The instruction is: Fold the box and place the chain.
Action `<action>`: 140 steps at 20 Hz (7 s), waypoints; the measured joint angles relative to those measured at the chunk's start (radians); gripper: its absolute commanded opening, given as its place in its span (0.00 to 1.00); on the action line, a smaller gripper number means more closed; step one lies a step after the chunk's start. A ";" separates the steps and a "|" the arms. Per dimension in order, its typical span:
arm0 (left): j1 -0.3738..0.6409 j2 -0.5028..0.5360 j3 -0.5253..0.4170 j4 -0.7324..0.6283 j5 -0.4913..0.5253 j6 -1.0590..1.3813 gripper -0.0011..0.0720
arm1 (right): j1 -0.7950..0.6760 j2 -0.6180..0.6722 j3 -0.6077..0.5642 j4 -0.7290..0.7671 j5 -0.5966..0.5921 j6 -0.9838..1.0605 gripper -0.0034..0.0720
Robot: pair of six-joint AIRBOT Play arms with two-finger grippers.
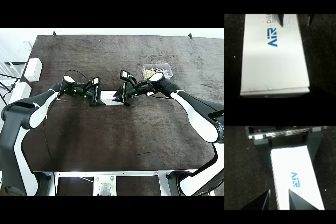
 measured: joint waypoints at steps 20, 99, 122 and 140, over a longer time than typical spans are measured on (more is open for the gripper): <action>0.001 0.000 0.000 -0.002 0.007 0.000 0.59 | -0.024 -0.043 0.020 0.009 -0.005 0.204 0.07; 0.384 0.223 -0.252 0.084 1.001 -0.893 0.82 | -0.211 1.117 -1.029 0.156 -0.843 0.372 0.07; 0.412 0.370 -0.252 0.151 0.884 -0.888 0.65 | -0.211 1.118 -1.029 0.156 -0.843 0.372 0.60; 0.119 1.165 -0.733 0.157 0.987 -0.813 0.03 | -0.212 1.371 -1.011 0.181 -0.903 0.462 0.07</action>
